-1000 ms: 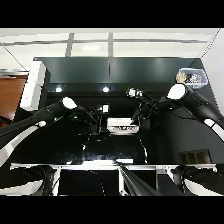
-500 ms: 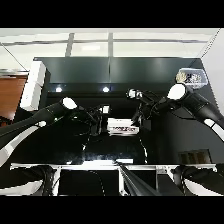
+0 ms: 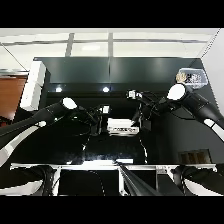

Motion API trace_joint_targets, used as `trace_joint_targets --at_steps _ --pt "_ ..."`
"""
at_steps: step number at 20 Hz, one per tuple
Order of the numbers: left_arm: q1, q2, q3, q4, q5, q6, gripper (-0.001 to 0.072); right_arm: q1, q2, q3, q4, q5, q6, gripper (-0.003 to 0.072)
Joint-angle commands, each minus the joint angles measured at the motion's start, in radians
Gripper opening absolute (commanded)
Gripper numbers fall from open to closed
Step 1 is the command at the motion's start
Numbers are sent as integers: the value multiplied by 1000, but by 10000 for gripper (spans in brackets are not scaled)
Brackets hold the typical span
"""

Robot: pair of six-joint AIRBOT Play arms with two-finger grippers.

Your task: Fold the box and place the chain.

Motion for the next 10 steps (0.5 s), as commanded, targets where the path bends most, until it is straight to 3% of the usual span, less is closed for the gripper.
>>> trace_joint_targets --at_steps 1,4,5,8,9,10 --pt "0 0 0 0 2 0 509 0 0 0 0 0 0 274" --pt "0 0 0 0 4 0 509 0 0 0 3 2 2 267" --pt "0 0 0 0 4 0 508 0 0 0 6 3 18 199" --pt "0 0 0 0 4 0 509 0 0 0 10 1 65 193" --pt "0 0 0 0 4 0 509 0 0 0 8 1 65 228" --pt "0 0 0 0 4 0 509 0 0 0 -2 -3 65 329"
